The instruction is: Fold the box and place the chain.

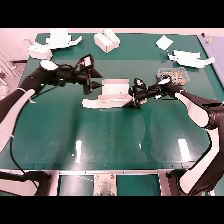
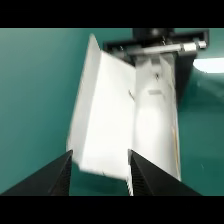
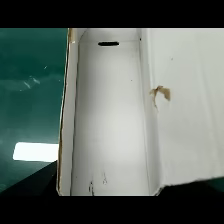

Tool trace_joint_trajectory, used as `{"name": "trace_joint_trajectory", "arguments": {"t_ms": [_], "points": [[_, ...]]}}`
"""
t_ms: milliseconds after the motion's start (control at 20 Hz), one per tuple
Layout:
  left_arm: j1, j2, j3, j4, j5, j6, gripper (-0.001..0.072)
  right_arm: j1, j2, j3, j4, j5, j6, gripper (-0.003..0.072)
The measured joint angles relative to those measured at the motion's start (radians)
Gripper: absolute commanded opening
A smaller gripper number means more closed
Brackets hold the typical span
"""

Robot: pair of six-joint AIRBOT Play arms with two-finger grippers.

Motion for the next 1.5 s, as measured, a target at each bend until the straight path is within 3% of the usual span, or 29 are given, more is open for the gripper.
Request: {"name": "trace_joint_trajectory", "arguments": {"t_ms": [400, 500, 550, 750, 850, 1500], "points": [[0.048, -0.075, -0.043, 0.146, -0.102, -0.073, 0.0430, 0.000, 0.000, 0.000, 0.000, 0.000, 0.000, 0.0562], [0.048, -0.106, -0.046, 0.154, -0.105, -0.066, 0.0647, 0.000, 0.000, 0.000, 0.000, 0.000, 0.000, 0.0562], [0.050, -0.118, -0.047, 0.154, -0.103, -0.064, 0.0659, 0.000, 0.000, 0.000, 0.000, 0.000, 0.000, 0.0562], [0.050, -0.145, -0.050, 0.133, -0.089, -0.056, 0.0657, 0.000, 0.000, 0.000, 0.000, 0.000, 0.000, 0.0562], [0.051, -0.156, -0.050, 0.119, -0.086, -0.055, 0.0528, 0.000, 0.000, 0.000, 0.000, 0.000, 0.000, 0.0561], [0.001, -0.201, -0.050, 0.077, -0.034, -0.045, 0.0528, 0.000, 0.000, 0.000, 0.000, 0.000, 0.000, 0.0561]]}}
